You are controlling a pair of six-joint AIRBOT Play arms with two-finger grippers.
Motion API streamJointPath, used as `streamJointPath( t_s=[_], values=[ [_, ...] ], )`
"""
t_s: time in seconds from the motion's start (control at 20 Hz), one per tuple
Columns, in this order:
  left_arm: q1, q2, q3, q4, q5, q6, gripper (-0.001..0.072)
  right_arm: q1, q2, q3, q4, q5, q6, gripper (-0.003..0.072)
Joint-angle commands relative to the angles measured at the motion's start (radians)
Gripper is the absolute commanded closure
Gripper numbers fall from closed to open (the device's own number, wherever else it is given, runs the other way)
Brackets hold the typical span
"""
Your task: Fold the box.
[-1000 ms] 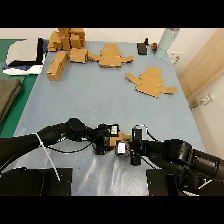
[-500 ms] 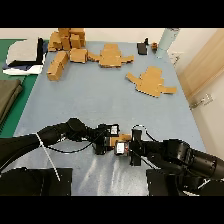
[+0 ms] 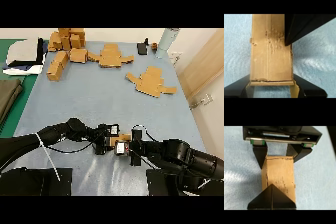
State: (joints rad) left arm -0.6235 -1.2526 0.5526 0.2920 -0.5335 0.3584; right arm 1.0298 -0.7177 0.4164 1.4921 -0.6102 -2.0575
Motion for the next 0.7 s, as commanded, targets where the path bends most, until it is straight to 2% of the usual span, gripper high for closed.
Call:
streamJointPath(
  t_s=[0.0, 0.15, 0.45, 0.65],
  values=[
    [0.000, 0.000, 0.001, 0.000, 0.001, 0.000, 0.0294, -0.002, 0.003, 0.000, -0.013, -0.001, 0.000, 0.0680],
    [0.000, 0.000, 0.001, 0.000, 0.000, 0.000, 0.0294, -0.002, 0.059, 0.010, -0.015, -0.037, 0.000, 0.0681],
    [0.000, 0.000, 0.001, 0.000, 0.000, 0.000, 0.0294, -0.031, 0.190, 0.008, -0.075, -0.253, 0.027, 0.0680],
    [0.000, 0.000, 0.001, 0.000, 0.000, 0.000, 0.0294, -0.039, 0.187, -0.016, -0.066, -0.240, 0.027, 0.0681]
  ],
)
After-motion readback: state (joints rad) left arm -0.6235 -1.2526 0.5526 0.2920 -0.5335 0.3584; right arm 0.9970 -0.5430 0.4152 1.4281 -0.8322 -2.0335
